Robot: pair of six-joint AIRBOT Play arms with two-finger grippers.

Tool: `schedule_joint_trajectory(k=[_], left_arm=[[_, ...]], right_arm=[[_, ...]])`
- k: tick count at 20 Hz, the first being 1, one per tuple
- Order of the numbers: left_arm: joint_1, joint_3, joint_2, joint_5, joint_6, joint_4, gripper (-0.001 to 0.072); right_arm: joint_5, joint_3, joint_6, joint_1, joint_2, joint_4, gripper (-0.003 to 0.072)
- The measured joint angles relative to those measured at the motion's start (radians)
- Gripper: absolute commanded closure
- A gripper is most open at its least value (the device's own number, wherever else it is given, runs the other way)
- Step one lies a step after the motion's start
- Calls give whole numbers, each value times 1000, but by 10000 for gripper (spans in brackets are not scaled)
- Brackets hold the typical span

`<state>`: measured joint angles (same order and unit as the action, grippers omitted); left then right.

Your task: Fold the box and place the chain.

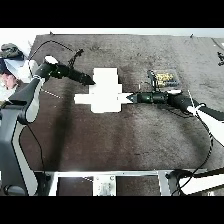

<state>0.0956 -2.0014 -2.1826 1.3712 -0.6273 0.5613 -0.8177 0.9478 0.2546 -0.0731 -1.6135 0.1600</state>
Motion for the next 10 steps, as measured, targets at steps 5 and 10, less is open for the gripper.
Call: schedule_joint_trajectory(k=[5, 10], left_arm=[[10, -2, -23, 43, 15, -49, 190], [24, -2, -35, 64, 23, -61, 438]], right_arm=[[-4, 0, -9, 0, 0, 0, 676], [-8, 0, -12, 0, 0, 1, 676]])
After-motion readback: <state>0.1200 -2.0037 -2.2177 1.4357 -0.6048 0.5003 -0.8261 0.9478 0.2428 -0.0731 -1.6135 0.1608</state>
